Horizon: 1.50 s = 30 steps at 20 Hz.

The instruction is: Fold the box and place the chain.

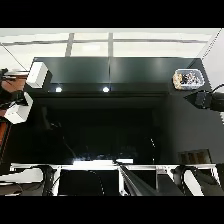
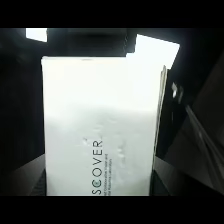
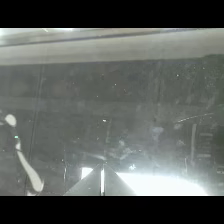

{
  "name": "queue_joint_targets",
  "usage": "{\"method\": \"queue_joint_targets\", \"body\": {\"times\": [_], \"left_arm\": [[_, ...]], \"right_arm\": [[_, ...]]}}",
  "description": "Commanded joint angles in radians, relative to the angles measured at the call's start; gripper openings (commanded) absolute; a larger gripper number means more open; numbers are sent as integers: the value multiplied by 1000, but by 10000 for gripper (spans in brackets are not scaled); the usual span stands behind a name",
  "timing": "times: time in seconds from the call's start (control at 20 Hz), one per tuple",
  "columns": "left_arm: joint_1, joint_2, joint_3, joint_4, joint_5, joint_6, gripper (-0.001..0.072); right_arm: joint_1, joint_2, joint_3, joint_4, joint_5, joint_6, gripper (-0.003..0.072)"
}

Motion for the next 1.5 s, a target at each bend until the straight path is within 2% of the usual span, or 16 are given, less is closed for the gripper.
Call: {"method": "queue_joint_targets", "body": {"times": [0.0,0.15,0.25,0.55,0.6,0.65,0.7,0.8,0.9,1.15,1.2,1.25,1.3,1.35,1.45], "left_arm": [[44,-20,0,-116,152,145,353],[18,-72,2,-159,251,212,353],[-2,-114,4,-117,276,241,353],[-31,-187,31,-122,407,241,354],[-34,-195,39,-115,431,241,466],[-39,-195,39,-113,459,212,720],[-44,-193,45,-101,469,193,718],[-58,-193,109,-55,420,178,718],[-69,-192,223,-64,328,177,718],[-151,-192,531,-68,34,76,711],[-175,-191,576,-68,-15,8,599],[-198,-189,607,-77,-62,-48,291],[-225,-178,614,-122,-97,-85,39],[-259,-158,606,-171,-103,-87,24],[-377,-77,544,-193,-29,-75,24]], "right_arm": [[-1,0,0,2,-20,1,16],[-1,-4,0,1,-21,12,16],[-1,-4,0,1,-22,16,16],[0,-5,-15,2,-38,31,16],[0,-5,-27,2,-43,39,16],[0,-5,-38,2,-46,50,16],[1,-5,-47,3,-45,56,16],[8,-5,-49,8,-44,55,16],[21,-5,-49,13,-52,52,16],[75,-5,-49,8,-186,47,16],[93,-5,-49,8,-229,37,16],[109,-5,-49,10,-259,21,16],[129,-5,-49,10,-269,-16,16],[150,-5,-49,8,-261,-68,16],[193,-5,-51,-21,-251,-130,16]]}}
